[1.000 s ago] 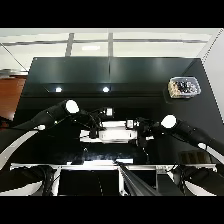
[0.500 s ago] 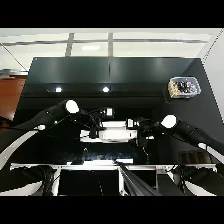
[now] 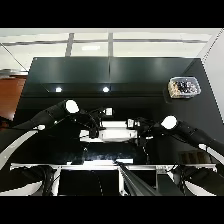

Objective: Fold the box and place the chain.

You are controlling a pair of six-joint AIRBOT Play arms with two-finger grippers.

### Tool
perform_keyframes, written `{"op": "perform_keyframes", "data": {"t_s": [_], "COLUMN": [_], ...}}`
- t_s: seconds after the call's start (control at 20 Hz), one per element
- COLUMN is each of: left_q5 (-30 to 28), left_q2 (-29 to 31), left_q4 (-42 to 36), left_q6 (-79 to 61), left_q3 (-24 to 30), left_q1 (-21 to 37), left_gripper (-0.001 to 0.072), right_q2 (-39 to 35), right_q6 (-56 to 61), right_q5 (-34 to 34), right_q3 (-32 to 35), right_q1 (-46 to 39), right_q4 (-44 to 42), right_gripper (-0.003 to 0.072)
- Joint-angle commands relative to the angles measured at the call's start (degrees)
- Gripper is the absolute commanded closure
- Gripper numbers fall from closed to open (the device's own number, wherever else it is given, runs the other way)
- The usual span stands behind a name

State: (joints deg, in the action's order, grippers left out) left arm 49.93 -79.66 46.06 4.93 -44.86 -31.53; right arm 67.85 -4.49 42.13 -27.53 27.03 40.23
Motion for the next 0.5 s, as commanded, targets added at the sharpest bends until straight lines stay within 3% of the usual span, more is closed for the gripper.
{"op": "perform_keyframes", "data": {"t_s": [0.0, 0.05, 0.1, 0.25, 0.3, 0.45], "left_q5": [0.2, 0.2, 0.2, 0.2, 0.2, 0.2], "left_q2": [0.0, 0.0, 0.0, 0.0, 0.2, 1.4], "left_q4": [0.0, 0.0, 0.0, 0.0, 0.2, 4.3], "left_q6": [0.0, 0.0, 0.0, 0.0, 0.0, 3.0], "left_q3": [0.0, 0.0, 0.0, 0.0, 0.0, -0.3], "left_q1": [0.0, 0.0, 0.0, 0.0, 0.1, 0.5], "left_gripper": [0.0673, 0.0669, 0.0604, 0.0234, 0.0173, 0.0162], "right_q2": [0.0, 0.0, 0.0, 0.0, 0.0, 0.0], "right_q6": [0.0, 0.0, 0.0, 0.0, 0.0, 0.0], "right_q5": [-0.3, -0.3, -0.3, -0.3, -0.4, -0.4], "right_q3": [0.0, 0.0, 0.0, 0.0, 0.0, 0.0], "right_q1": [0.1, 0.1, 0.1, 0.1, 0.1, 0.1], "right_q4": [0.2, 0.2, 0.2, 0.2, 0.2, 0.2], "right_gripper": [0.0207, 0.0207, 0.0207, 0.0207, 0.0208, 0.0207]}}
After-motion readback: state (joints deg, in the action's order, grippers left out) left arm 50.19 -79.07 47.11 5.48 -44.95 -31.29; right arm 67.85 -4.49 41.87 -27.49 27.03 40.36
